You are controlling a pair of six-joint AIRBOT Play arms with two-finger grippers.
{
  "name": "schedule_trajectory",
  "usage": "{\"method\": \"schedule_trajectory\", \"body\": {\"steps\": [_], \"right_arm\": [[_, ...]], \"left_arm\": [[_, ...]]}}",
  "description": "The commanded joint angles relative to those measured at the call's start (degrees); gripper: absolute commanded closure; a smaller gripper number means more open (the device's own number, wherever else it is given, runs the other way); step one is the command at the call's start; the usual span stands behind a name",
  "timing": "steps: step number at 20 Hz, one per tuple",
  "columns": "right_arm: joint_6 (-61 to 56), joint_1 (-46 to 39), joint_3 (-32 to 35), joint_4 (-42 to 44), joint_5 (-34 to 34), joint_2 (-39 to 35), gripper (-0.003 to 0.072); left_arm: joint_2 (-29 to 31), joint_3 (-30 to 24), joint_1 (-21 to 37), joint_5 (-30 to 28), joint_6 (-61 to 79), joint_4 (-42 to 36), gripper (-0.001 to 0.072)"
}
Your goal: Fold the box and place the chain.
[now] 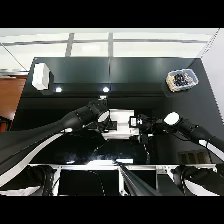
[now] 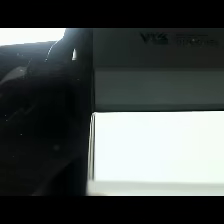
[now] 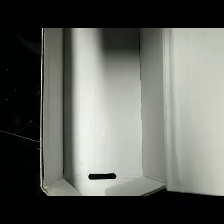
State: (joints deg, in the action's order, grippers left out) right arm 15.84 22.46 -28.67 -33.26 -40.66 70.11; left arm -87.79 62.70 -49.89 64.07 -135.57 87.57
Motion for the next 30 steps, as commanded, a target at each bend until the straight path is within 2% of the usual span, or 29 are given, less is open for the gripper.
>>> {"method": "schedule_trajectory", "body": {"steps": [1,11,14,16,19,20,21,22,23,26,30], "right_arm": [[0.0,0.04,0.04,0.0,0.0,0.04,0.0506],[0.0,0.04,0.04,-0.02,0.0,0.04,0.0506],[0.02,0.04,0.04,-0.02,0.0,0.04,0.0506],[0.0,0.04,0.04,-0.02,0.0,0.04,0.0506],[0.02,0.04,0.04,-0.02,-0.04,0.04,0.0505],[-0.07,0.04,0.04,0.0,-0.02,0.04,0.0462],[-1.27,0.04,0.04,-0.07,0.33,0.02,0.0283],[-4.11,0.0,0.02,-1.09,1.84,-0.2,0.0069],[-8.37,-0.02,-0.07,-2.78,2.78,-0.83,-0.0032],[-12.87,-0.9,-0.13,-9.4,0.11,-4.28,-0.0029],[-12.39,-2.23,-0.15,-11.56,-1.07,-8.04,-0.0027]], "left_arm": [[-0.07,0.02,-0.02,-0.15,0.11,-0.07,0.0676],[-0.09,1.14,-0.02,-0.81,0.13,-1.05,0.0678],[-0.09,1.6,0.0,-0.96,0.15,-1.01,0.0654],[-0.17,1.57,0.0,-0.57,0.26,-1.01,0.0681],[-0.26,1.57,-0.02,-0.52,0.28,-1.03,0.0682],[-0.26,1.57,0.0,-0.5,0.31,-1.03,0.0682],[-0.26,1.57,0.0,-0.5,0.31,-0.98,0.0682],[-0.26,1.57,0.0,-0.46,0.28,-1.01,0.0682],[-0.24,1.57,0.07,-0.33,0.28,-1.07,0.0682],[-0.26,1.57,0.39,0.31,0.28,-1.01,0.0682],[-0.26,1.57,0.46,0.81,0.31,0.11,0.0682]]}}
